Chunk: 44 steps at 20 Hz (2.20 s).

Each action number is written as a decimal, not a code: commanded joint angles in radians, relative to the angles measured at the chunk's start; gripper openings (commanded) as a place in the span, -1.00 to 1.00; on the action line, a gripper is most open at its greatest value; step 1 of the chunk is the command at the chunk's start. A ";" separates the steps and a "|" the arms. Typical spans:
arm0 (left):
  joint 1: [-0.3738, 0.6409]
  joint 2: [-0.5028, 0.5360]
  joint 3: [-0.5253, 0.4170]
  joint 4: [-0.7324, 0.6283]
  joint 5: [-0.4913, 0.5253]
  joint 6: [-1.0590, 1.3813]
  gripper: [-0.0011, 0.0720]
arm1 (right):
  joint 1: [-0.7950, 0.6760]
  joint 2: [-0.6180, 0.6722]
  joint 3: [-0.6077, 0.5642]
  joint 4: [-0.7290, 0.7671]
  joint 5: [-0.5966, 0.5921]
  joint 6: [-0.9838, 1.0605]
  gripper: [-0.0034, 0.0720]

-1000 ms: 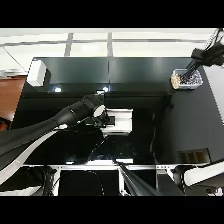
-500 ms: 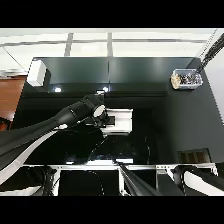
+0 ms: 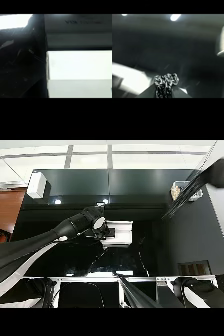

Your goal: Fold the box and place the chain.

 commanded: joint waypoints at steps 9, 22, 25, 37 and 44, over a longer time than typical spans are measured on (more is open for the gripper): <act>0.000 0.000 0.000 0.000 0.000 0.000 -0.90 | 0.318 -0.066 -0.410 0.332 -0.430 -0.015 -0.88; 0.000 0.000 0.000 0.000 0.001 0.000 -0.91 | 0.382 -0.119 -0.699 0.323 -0.639 0.023 -0.87; 0.000 0.000 0.000 0.000 0.001 0.000 -0.91 | 0.382 -0.119 -0.699 0.324 -0.632 0.023 -0.14; 0.006 0.000 0.007 -0.027 -0.019 0.062 -0.90 | 0.118 0.057 -0.665 0.016 -0.340 0.028 0.05; -0.053 0.166 0.042 0.047 -0.064 0.043 0.40 | 0.121 0.057 -0.665 0.014 -0.339 0.027 0.05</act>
